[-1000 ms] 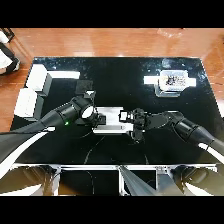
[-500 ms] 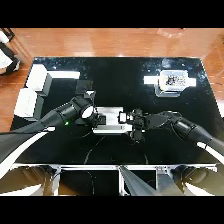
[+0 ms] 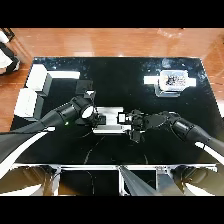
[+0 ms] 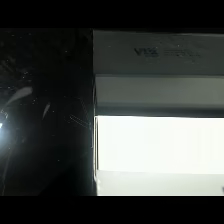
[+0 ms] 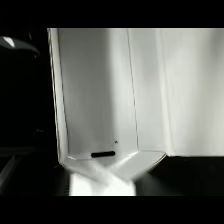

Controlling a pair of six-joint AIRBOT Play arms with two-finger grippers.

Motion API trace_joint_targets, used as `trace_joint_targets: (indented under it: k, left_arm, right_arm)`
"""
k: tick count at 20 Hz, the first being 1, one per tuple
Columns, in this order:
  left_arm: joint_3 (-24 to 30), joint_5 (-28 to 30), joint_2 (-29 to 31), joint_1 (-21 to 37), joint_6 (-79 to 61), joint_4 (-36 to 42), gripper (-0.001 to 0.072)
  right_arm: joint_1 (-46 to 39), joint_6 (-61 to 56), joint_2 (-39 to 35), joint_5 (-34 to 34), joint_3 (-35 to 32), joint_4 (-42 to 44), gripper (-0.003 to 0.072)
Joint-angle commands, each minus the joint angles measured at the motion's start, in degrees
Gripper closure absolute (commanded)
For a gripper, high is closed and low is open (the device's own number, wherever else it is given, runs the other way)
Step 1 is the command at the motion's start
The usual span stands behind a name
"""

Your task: Fold the box and place the chain.

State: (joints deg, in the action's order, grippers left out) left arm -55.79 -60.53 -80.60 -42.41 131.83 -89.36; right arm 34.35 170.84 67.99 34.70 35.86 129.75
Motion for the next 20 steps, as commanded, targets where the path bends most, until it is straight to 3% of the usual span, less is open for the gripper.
trace_joint_targets:
  k: [1, 7, 8, 9, 20]
  left_arm:
    - [0.02, 0.04, -0.02, 0.04, -0.02, 0.07, 0.0687]
    - [0.02, 0.04, -0.02, 0.04, -0.02, 0.07, 0.0687]
    - [0.02, 0.04, -0.02, 0.04, 0.0, 0.07, 0.0687]
    - [0.02, 0.04, -0.02, 0.04, -0.02, 0.07, 0.0687]
    - [0.02, 0.07, -0.02, 0.04, 0.0, 0.09, 0.0688]
  right_arm:
    - [0.9, 0.26, 0.09, -0.28, -0.02, 0.55, 0.0326]
    - [0.9, 0.26, 0.09, -0.39, -0.02, 0.52, 0.033]
    - [0.9, 0.22, 0.09, -0.37, -0.02, 0.52, 0.0439]
    - [0.9, 0.22, 0.09, -0.37, -0.02, 0.52, 0.0457]
    - [0.9, 0.22, 0.09, -0.39, -0.02, 0.63, 0.0457]
